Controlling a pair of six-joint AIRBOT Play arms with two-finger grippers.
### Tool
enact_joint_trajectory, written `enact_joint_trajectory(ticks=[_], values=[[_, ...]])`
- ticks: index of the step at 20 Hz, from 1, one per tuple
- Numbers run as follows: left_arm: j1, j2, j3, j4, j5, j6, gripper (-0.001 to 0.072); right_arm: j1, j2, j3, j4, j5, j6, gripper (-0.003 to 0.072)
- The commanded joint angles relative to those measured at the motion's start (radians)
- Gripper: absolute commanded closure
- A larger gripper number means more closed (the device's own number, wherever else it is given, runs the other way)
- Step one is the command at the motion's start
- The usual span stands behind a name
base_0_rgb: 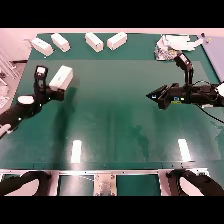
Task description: Fold the box and place the chain.
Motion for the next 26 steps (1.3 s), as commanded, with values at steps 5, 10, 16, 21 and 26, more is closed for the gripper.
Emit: enact_joint_trajectory(ticks=[5, 10, 16, 21, 26], values=[[0.001, -0.002, -0.102, 0.003, 0.167, -0.086, 0.0508, 0.004, 0.000, 0.000, 0.003, 0.000, 0.027, 0.0677], [0.001, -0.009, -0.100, 0.006, 0.205, -0.020, -0.0011, 0.004, 0.001, 0.000, 0.036, 0.001, 0.027, 0.0645], [0.001, 0.260, -0.102, 0.006, 0.051, 0.007, 0.0031, 0.003, 0.047, 0.000, 0.036, -0.011, 0.055, 0.0676], [-0.019, 0.525, -0.102, 0.007, -0.270, -0.055, 0.0696, 0.004, 0.211, -0.013, -0.002, -0.146, 0.064, 0.0680], [-0.243, 0.637, -0.219, 0.006, -0.004, -0.090, 0.0699, 0.005, 0.437, -0.223, -0.002, -0.442, 0.058, 0.0681]])
